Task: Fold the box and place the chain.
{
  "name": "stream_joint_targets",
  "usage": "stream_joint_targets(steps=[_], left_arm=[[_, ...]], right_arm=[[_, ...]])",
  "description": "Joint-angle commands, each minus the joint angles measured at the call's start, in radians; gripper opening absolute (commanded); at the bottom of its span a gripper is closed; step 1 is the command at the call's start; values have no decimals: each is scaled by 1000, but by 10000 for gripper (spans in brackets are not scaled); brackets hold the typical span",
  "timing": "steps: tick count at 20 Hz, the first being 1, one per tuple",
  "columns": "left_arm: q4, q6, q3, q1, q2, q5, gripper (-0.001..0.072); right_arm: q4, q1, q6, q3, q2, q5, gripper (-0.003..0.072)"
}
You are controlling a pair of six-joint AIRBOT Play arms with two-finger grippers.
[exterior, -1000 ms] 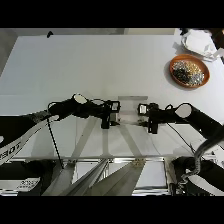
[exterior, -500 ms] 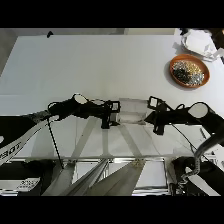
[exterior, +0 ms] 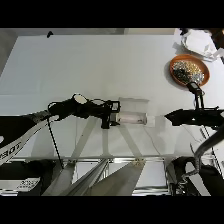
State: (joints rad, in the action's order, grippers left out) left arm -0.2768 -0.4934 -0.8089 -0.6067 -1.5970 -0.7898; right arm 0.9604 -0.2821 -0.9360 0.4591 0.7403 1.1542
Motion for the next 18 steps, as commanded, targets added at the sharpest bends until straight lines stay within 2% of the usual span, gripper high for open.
stream_joint_targets(steps=[1,4,10,13,18], left_arm=[[0,0,-1,0,0,0,66],[0,0,-1,0,0,0,66],[0,0,-1,0,0,0,66],[0,0,-1,0,0,0,66],[0,0,-1,0,0,0,66]], right_arm=[[154,-49,-258,-6,50,-19,20],[150,-32,-261,-11,163,-54,20],[23,9,-180,-11,353,-97,15],[-87,9,-74,-11,375,-97,15],[-182,13,10,-46,398,-122,14]])
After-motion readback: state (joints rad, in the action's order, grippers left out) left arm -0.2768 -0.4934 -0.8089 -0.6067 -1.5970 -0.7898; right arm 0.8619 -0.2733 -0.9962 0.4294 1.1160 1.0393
